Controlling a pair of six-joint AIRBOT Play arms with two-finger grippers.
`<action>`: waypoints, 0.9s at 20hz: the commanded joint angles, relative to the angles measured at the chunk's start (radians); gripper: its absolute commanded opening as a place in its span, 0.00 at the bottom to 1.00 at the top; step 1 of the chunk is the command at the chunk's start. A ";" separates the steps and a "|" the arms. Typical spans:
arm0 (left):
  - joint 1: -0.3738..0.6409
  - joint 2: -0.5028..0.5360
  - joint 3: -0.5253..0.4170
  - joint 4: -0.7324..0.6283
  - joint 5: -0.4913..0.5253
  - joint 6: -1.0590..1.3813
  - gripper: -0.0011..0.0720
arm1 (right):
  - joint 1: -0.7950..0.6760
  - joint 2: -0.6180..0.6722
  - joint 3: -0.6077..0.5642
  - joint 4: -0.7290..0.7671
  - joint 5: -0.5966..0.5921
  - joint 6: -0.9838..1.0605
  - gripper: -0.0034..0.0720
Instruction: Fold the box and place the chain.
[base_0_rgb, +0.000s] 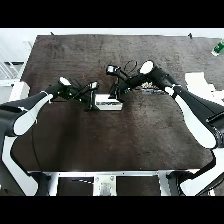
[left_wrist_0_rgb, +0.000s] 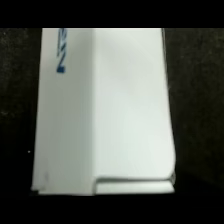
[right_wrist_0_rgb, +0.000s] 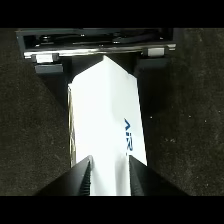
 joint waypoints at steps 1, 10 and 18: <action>0.000 0.000 0.000 0.000 -0.002 0.002 0.73 | 0.001 0.001 0.008 0.002 0.014 0.001 0.32; 0.000 0.000 0.000 0.001 -0.002 0.002 0.73 | 0.002 0.000 0.003 -0.003 0.022 0.020 0.19; 0.000 0.000 0.000 0.000 -0.002 0.002 0.73 | 0.001 0.000 -0.029 -0.040 0.023 0.046 0.19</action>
